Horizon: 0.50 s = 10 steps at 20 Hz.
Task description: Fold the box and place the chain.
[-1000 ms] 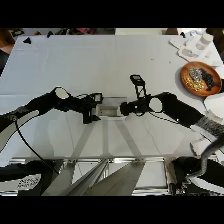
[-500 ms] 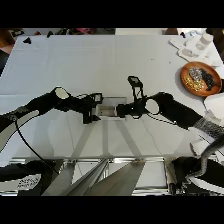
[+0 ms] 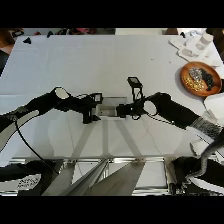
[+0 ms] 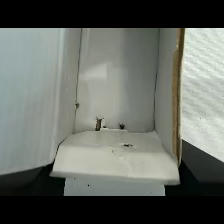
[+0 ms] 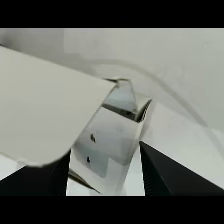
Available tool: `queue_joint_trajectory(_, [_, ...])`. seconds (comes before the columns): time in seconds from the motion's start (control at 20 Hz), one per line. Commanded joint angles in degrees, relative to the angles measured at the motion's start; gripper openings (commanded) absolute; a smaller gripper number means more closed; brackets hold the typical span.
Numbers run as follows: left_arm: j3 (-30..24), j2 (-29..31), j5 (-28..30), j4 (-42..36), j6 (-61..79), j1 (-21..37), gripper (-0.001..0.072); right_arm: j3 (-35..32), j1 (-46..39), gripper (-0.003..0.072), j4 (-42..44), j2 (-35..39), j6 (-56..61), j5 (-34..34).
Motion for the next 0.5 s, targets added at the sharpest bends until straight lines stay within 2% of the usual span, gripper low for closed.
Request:
queue_joint_trajectory(0.0, [0.07, 0.00, 0.02, 0.00, 0.04, -0.02, 0.0443, 0.07, 0.04, 0.0434, -5.68, -0.35, 3.82, 0.13])
queue_joint_trajectory(0.45, [0.07, 0.00, 0.04, 0.00, 0.04, -0.02, 0.0443, 0.48, 1.44, 0.0401, -7.52, -3.72, 6.88, 1.53])
